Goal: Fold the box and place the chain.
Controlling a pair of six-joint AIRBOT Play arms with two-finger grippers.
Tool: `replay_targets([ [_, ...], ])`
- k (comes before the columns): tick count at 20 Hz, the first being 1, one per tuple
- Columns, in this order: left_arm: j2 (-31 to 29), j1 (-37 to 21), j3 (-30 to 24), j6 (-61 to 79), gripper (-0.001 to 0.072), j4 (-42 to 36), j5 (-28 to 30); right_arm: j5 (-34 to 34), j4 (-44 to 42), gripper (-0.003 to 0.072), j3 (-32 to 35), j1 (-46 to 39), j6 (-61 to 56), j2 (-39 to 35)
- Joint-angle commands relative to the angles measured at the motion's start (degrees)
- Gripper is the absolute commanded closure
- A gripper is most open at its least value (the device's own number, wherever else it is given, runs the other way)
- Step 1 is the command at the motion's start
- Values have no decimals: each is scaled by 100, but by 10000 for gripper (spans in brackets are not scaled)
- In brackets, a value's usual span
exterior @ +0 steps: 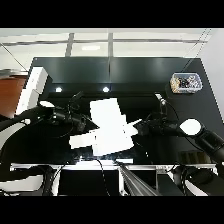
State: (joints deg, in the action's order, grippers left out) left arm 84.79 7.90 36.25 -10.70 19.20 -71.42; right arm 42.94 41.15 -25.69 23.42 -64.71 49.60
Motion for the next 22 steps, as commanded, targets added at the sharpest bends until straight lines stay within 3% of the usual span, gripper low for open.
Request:
replay_targets([
  [1, 2, 33, 24, 15, 681, -9, 170, 35, 2, 644, 0, 4, -4, -4],
  [2, 2, 44, 61, 20, 681, 66, 138, 52, 4, 377, 0, 0, -2, -4],
  [3, 2, 44, 127, 15, 681, 203, 96, 85, 11, -24, -20, -46, 7, -7],
  [7, -48, 52, 496, -11, 684, 529, -190, 1150, 824, -9, -833, -999, 2, -7],
  [11, -411, 363, 544, 341, 686, 660, 221, 1939, 2041, -10, -1967, -2076, 85, -7],
  [14, -997, 737, 479, 817, 687, 638, 682, 1932, 2603, -9, -2487, -2465, 87, -7],
  [17, -1652, 1106, 284, 1270, 686, 885, 1176, 1731, 2946, -9, -2601, -2518, 160, -4],
  [20, -1792, 1132, 28, 1635, 685, 911, 1200, 1871, 2935, -9, -2601, -2509, 581, -4],
  [22, -1770, 1130, -216, 1919, 679, 925, 1661, 1897, 2938, -9, -2601, -2509, 680, -4],
])
